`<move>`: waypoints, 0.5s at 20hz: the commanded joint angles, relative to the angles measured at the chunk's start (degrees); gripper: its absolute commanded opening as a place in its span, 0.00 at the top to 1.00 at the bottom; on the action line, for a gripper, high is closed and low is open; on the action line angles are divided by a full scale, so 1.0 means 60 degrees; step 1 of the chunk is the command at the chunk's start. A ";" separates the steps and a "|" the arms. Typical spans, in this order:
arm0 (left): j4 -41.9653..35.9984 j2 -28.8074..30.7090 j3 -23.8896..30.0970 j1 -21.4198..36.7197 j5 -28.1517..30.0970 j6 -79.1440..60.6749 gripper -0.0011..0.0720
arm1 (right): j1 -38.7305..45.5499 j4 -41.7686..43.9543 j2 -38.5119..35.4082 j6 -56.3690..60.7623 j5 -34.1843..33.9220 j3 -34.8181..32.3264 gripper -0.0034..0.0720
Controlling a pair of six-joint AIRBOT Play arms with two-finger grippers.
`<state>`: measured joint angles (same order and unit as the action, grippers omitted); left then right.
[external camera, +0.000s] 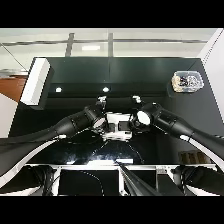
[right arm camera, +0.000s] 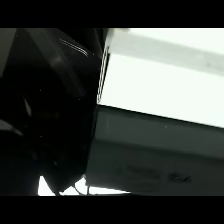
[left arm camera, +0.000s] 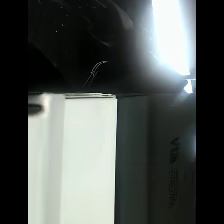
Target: Fold the box and place the chain.
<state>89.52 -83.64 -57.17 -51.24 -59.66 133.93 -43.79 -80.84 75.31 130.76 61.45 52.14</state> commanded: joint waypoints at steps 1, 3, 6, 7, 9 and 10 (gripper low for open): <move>0.0007 0.0000 0.0004 0.0007 -0.0138 0.0000 0.94 | -0.0106 -0.0262 0.0295 0.0871 0.0510 0.0251 0.64; 0.0007 0.0000 0.0004 0.0007 -0.0138 0.0000 0.94 | -0.0102 -0.0353 0.0317 0.1133 0.0597 0.0248 0.64; 0.0007 0.0000 0.0004 0.0007 -0.0138 0.0000 0.94 | -0.0102 -0.0477 0.0382 0.1228 0.0841 0.0248 0.64; 0.0007 0.0000 0.0004 0.0007 -0.0131 0.0004 0.94 | -0.0106 -0.0452 0.0452 0.1224 0.0831 0.0248 0.64; 0.0007 0.0000 0.0004 0.0007 -0.0131 0.0000 0.94 | -0.0127 -0.0397 0.0630 0.1217 0.0831 0.0251 0.64; 0.0007 0.0000 0.0004 0.0007 -0.0138 0.0004 0.94 | -0.0146 -0.0393 0.0692 0.1213 0.0820 0.0251 0.64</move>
